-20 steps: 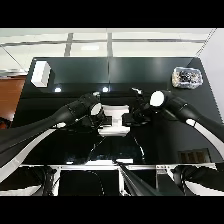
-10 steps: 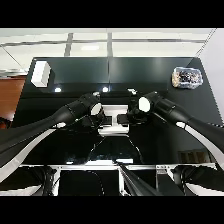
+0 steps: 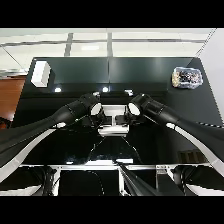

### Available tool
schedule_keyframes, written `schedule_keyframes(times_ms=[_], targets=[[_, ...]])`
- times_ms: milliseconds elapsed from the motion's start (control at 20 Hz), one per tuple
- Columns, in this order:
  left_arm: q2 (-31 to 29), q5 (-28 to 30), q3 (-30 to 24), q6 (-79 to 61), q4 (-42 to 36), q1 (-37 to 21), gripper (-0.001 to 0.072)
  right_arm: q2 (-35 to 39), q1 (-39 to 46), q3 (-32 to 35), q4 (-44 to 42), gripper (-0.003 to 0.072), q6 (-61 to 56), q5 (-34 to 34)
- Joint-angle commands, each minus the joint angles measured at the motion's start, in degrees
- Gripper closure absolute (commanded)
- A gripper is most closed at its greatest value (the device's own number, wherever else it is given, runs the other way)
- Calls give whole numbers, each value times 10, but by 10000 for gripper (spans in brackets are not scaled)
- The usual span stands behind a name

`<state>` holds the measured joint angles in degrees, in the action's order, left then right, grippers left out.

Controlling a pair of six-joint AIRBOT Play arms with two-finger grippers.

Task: Fold the box and place the chain.

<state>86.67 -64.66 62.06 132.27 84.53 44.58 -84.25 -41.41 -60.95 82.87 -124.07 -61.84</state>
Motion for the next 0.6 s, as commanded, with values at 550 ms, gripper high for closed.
schedule_keyframes(times_ms=[550], targets=[[0, -3, 0, 0, 0, 0, 681, -28, -12, -29, 1, 669, -52, -25]])
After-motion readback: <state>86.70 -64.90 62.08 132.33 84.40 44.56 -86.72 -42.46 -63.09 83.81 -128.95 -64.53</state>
